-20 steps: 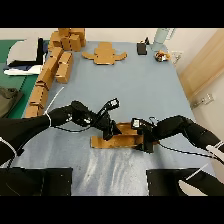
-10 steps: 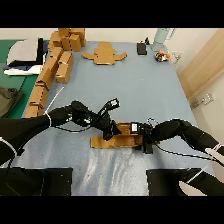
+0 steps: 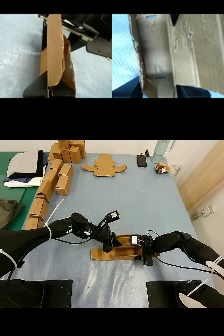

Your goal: Fold the box.

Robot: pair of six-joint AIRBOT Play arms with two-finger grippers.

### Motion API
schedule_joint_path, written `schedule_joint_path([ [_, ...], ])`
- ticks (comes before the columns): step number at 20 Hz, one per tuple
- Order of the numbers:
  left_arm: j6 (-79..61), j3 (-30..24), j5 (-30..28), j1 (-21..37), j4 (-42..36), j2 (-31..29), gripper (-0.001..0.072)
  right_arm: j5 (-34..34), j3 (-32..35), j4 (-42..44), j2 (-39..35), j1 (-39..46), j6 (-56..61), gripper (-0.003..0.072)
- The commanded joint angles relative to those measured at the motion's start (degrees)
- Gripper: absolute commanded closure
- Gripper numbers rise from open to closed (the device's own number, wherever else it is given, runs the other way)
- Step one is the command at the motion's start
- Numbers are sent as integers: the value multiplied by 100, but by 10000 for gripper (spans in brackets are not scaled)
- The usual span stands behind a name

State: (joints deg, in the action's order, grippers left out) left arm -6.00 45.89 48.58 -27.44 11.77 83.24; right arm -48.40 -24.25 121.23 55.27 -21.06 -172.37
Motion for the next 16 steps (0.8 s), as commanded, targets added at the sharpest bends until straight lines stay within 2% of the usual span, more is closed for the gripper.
schedule_joint_path([
  [1, 0, 0, -2, 0, 0, 0, 695, -4, 4, -33, 13, -7, 2, 218],
  [16, -7, 2, -13, 0, -4, 0, 695, -11, 4, 74, 13, -7, 2, 218],
])
